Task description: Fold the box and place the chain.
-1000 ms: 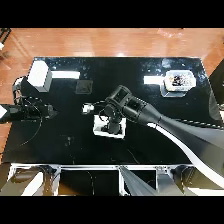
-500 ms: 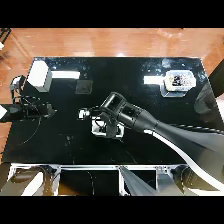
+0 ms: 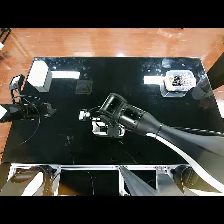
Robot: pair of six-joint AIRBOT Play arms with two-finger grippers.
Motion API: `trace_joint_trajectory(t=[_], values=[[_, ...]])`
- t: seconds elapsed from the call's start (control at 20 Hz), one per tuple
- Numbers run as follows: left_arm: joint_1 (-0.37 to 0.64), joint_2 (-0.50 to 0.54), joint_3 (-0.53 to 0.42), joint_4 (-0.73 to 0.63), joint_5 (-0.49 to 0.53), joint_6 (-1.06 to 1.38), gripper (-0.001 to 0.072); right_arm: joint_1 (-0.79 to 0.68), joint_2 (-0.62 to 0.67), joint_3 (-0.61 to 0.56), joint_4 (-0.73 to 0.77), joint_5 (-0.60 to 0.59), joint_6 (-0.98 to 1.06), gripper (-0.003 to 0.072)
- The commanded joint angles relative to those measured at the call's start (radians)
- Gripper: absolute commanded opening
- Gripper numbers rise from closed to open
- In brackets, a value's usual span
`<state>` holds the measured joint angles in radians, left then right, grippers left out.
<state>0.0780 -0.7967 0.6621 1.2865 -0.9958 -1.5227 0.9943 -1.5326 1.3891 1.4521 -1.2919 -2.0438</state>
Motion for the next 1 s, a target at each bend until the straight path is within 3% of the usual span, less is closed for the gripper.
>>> trace_joint_trajectory(t=[0.0,0.25,0.45,0.95], values=[[0.001,-0.001,0.000,0.000,0.002,0.000,0.0564,0.000,0.081,0.016,0.037,-0.017,0.029,0.0711],[0.000,-0.001,0.000,0.000,0.001,0.000,0.0564,-0.120,0.129,0.138,0.320,-0.070,0.027,0.0710],[0.000,-0.001,0.000,0.000,-0.001,0.000,0.0563,-0.215,0.053,0.135,0.329,-0.122,-0.014,0.0702],[0.000,-0.001,0.000,0.000,0.001,0.000,0.0563,-0.221,-0.070,0.135,0.367,-0.153,-0.111,0.0702]])
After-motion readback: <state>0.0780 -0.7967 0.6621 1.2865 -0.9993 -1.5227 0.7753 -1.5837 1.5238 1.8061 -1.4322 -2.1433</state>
